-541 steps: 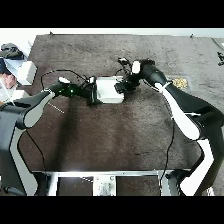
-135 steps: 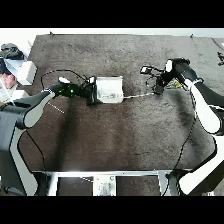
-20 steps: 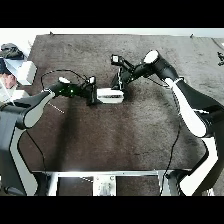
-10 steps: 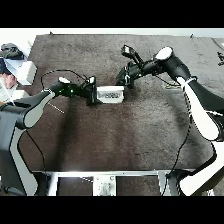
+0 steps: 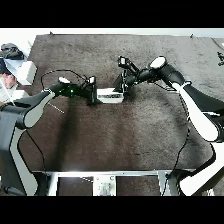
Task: Fold the box and place the chain.
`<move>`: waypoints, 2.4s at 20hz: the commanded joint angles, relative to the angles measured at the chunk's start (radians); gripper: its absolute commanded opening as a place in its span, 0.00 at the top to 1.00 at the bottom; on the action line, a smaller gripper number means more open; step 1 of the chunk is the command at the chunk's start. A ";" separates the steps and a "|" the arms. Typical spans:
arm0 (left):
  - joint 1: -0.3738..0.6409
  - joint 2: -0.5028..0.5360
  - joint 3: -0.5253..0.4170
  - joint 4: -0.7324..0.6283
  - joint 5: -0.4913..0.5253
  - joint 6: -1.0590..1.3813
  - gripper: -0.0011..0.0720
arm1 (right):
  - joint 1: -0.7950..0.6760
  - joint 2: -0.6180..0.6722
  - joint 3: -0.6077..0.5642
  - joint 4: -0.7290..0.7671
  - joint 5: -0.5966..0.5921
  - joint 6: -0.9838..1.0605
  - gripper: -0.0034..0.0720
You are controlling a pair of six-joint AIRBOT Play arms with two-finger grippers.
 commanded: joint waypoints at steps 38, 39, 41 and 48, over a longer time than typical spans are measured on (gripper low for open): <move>0.000 0.001 0.000 0.000 0.000 0.000 0.66 | 0.056 0.016 -0.134 0.032 -0.201 -0.127 0.41; 0.000 0.001 0.000 0.000 0.000 0.000 0.66 | 0.061 0.016 -0.134 0.032 -0.222 -0.130 0.41; 0.000 0.001 0.000 0.000 0.000 0.000 0.66 | 0.063 0.020 -0.134 0.032 -0.241 -0.148 0.42; 0.000 0.001 0.000 0.000 0.000 0.000 0.66 | 0.063 0.055 -0.134 0.031 -0.248 -0.156 0.59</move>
